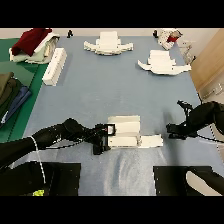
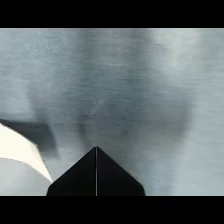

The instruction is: Fold the box.

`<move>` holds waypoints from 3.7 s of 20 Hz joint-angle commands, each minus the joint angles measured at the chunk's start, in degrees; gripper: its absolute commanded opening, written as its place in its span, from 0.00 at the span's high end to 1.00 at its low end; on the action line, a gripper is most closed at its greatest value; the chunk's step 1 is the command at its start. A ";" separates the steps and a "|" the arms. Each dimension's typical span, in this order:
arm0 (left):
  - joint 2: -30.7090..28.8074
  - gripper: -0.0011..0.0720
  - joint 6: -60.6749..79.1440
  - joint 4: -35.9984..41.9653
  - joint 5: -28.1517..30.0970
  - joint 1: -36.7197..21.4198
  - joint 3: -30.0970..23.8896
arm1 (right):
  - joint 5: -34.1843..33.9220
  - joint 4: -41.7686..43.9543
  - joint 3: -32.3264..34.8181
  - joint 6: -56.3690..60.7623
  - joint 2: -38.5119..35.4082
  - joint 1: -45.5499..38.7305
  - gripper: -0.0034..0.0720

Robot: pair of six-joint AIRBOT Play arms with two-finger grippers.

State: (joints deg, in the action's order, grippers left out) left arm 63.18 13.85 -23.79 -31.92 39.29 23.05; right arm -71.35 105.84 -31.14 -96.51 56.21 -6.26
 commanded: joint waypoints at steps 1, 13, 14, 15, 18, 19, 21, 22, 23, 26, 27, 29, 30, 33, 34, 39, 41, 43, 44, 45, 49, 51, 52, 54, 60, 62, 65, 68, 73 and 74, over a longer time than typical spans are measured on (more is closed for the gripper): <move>0.02 0.33 0.02 -0.04 0.00 -0.04 0.04 | 0.33 14.27 2.60 -6.82 4.02 -5.75 0.95; 0.02 0.33 0.02 -0.04 0.00 -0.04 0.04 | 3.08 28.98 6.47 -13.46 4.90 9.38 0.95; 0.02 0.33 0.02 -0.02 0.00 -0.04 0.04 | 3.15 28.89 5.44 -13.46 4.17 10.47 0.95; 0.02 0.33 0.02 -0.04 0.00 -0.04 0.04 | 3.37 28.81 4.46 -13.42 3.23 10.91 0.95; 0.02 0.33 0.02 -0.02 0.00 -0.04 0.04 | 3.28 27.36 1.81 -9.92 0.15 10.93 0.95; 0.02 0.33 0.02 -0.02 0.00 -0.04 0.04 | 2.82 27.63 1.57 -9.94 -0.59 10.93 0.95; 0.02 0.33 0.02 -0.02 0.00 -0.04 0.04 | 0.83 28.06 1.44 -10.05 -1.46 11.28 0.85; 0.02 0.33 0.02 -0.02 0.00 -0.04 0.04 | -0.02 28.20 1.44 -10.05 -1.90 12.04 0.72; 0.02 0.33 0.02 -0.04 0.00 -0.04 0.04 | -0.15 28.15 1.44 -10.05 -2.45 13.33 0.63; 0.02 0.33 0.02 -0.04 0.00 -0.04 0.04 | 0.90 28.04 1.44 -10.62 -3.15 17.35 0.50; 0.02 0.33 0.02 -0.02 0.00 -0.04 0.04 | 2.10 27.74 1.44 -10.67 -2.99 18.86 0.47; 0.02 0.33 0.02 -0.04 0.00 -0.04 0.04 | 6.05 26.14 1.44 -10.45 -2.95 22.25 0.47; 0.02 0.33 0.02 -0.02 0.00 -0.04 0.04 | 8.02 25.62 1.44 -10.40 -2.95 24.17 0.47; 0.02 0.33 0.02 -0.02 0.00 -0.04 0.04 | 12.22 19.17 0.92 -0.79 -2.95 30.32 0.47; 0.02 0.33 0.02 -0.02 0.00 -0.04 0.04 | 12.98 15.37 0.46 4.15 -2.95 32.70 0.47; 0.02 0.33 0.02 -0.02 0.00 -0.04 0.04 | 14.12 -3.82 -4.74 30.99 -2.56 44.65 0.47; 0.02 0.33 0.02 -0.04 0.00 -0.04 0.04 | 12.90 -7.80 -7.02 37.57 -0.61 48.02 0.47; 0.02 0.33 0.02 -0.02 0.00 -0.04 0.04 | 10.60 -11.23 -9.90 43.93 2.89 51.71 0.47; 0.02 0.33 0.02 -0.02 0.00 -0.04 0.04 | 8.85 -13.70 -11.54 47.28 5.14 53.83 0.47; 0.02 0.33 0.02 -0.04 0.00 -0.04 0.04 | 6.86 -15.87 -13.07 50.18 7.34 55.54 0.47; 0.02 0.33 0.02 -0.02 0.00 -0.04 0.04 | 0.02 -20.70 -18.05 56.24 15.72 59.12 0.47; 0.02 0.33 0.02 -0.02 0.00 -0.04 0.04 | 0.33 -22.27 -18.64 58.10 17.14 59.54 0.47; 0.02 0.33 0.02 -0.02 -0.02 -0.04 0.04 | 0.22 -22.80 -18.67 58.45 17.22 59.52 0.49; 0.02 0.33 0.02 -0.02 0.00 -0.04 0.04 | -0.90 -23.39 -18.67 58.40 17.20 59.49 0.81; 0.02 0.33 0.02 -0.02 0.00 -0.04 0.04 | -2.14 -23.15 -18.67 58.38 17.22 59.54 0.95; 0.02 0.33 0.02 -0.02 0.00 -0.04 0.04 | -2.14 -22.95 -18.67 58.34 17.18 59.54 0.95; 0.02 0.33 0.02 -0.02 0.00 -0.04 0.04 | -2.56 -22.91 -18.80 58.34 16.61 59.52 0.47; 0.02 0.33 0.02 -0.04 0.00 -0.04 0.04 | -5.73 -22.91 -19.89 58.31 15.19 59.49 0.34; 0.02 0.33 0.02 -0.02 0.00 -0.04 0.04 | -8.76 -24.00 -24.13 56.46 7.43 59.45 0.35; 0.02 0.33 0.02 -0.04 0.00 -0.04 0.04 | -8.85 -26.03 -24.26 56.43 5.38 59.21 0.41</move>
State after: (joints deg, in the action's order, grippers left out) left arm 63.18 13.89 -23.81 -31.92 39.29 23.05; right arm -78.87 82.43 -53.78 -39.13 66.11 53.19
